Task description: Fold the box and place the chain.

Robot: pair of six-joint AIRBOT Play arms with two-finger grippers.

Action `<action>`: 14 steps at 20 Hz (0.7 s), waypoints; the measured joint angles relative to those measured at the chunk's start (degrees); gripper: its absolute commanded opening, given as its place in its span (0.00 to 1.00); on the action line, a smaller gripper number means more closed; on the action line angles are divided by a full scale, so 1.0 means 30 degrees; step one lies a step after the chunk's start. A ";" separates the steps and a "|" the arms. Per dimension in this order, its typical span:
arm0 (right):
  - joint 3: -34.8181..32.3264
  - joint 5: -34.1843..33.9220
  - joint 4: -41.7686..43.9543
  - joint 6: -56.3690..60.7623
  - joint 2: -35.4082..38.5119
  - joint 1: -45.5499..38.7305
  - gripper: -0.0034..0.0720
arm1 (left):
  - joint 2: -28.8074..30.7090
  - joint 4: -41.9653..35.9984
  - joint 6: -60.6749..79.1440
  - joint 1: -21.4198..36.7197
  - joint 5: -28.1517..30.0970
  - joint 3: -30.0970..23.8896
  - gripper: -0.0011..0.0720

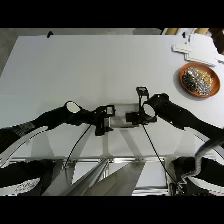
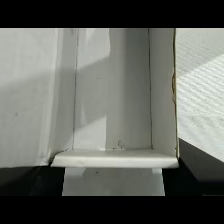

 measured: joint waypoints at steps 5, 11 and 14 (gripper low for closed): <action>0.0022 0.0423 -0.0787 0.0466 0.0000 -0.0007 0.42 | 0.0000 -0.0015 0.0000 0.0000 0.0066 0.0000 0.36; 0.0328 0.1042 -0.1515 0.0597 -0.0124 -0.0066 0.42 | 0.0000 0.0015 0.0015 0.0000 0.0036 0.0000 0.36; 0.0386 0.1020 -0.1559 0.0627 -0.0605 0.0036 0.42 | 0.0000 0.0015 0.0036 0.0000 0.0029 0.0000 0.36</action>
